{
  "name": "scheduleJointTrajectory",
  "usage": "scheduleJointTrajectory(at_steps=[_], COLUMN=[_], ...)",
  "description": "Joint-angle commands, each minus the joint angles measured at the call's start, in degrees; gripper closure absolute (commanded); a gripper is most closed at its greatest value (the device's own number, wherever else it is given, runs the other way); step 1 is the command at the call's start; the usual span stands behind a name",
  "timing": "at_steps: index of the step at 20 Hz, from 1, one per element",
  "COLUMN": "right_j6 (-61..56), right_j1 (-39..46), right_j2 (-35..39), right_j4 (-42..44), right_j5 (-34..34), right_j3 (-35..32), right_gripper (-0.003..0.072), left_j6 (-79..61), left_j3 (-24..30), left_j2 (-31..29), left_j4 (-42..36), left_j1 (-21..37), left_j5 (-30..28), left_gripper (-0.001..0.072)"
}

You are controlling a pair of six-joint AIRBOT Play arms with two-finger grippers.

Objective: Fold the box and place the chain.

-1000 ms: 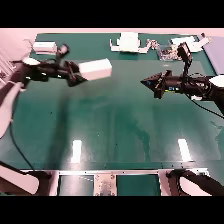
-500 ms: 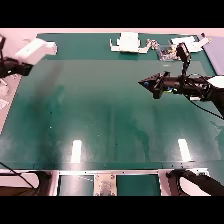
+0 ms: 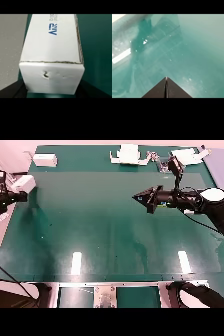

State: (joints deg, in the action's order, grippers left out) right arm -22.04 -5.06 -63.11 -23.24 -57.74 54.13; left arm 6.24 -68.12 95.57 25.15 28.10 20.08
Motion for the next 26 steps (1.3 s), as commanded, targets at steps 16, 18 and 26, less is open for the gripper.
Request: scheduleJointTrajectory(at_steps=[16, 18, 26], right_j6=[-2.0, -4.0, -7.7], right_j1=[-0.5, -0.5, -0.5], right_j2=[5.0, 7.6, 27.1], right_j4=[0.7, -0.1, -4.7], right_j5=[4.2, 6.4, 36.0], right_j3=[-1.2, -1.4, -21.6], right_gripper=[0.0674, 0.0675, 0.0677], left_j6=[2.4, 2.8, -17.0], left_j3=[-3.2, -3.2, 24.6], left_j2=[-15.5, -17.7, -37.4], left_j4=[2.6, 2.6, -26.6], left_j1=[1.5, 1.7, -5.0], left_j5=[13.0, 25.2, 30.8], left_gripper=[0.0036, 0.0692, 0.0696])
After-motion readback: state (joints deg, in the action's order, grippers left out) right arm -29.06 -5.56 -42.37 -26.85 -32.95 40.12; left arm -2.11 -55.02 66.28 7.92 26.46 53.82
